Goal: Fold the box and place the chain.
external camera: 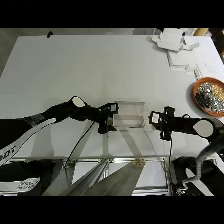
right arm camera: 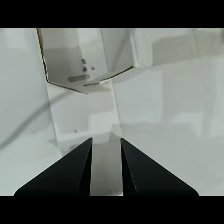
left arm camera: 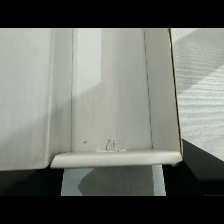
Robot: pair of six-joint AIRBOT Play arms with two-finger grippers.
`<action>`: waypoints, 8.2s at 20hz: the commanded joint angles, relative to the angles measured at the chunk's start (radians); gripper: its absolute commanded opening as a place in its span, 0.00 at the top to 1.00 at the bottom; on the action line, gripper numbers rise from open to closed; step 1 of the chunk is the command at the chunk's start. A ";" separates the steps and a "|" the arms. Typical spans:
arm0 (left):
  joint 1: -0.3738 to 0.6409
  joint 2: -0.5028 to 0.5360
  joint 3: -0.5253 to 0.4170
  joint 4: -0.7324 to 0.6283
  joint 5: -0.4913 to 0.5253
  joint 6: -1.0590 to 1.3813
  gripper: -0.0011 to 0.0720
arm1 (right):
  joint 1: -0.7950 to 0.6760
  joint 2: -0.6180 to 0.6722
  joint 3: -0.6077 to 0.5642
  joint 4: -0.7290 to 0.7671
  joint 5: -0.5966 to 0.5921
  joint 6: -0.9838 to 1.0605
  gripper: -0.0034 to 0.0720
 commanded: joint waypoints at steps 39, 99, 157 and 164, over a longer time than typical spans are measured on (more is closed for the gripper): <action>0.000 0.000 0.000 0.000 0.000 0.000 0.48 | 0.000 0.162 0.001 0.122 -0.030 0.287 0.94; 0.000 0.000 0.000 0.000 0.000 0.000 0.48 | -0.051 -0.204 0.071 0.370 0.098 1.071 0.34; 0.000 0.001 0.000 0.000 0.000 0.000 0.48 | 0.377 -0.567 0.381 -0.278 0.102 1.835 0.69; 0.000 0.000 0.000 0.000 0.000 0.000 0.48 | 0.377 -0.579 0.436 -0.283 0.121 1.823 0.66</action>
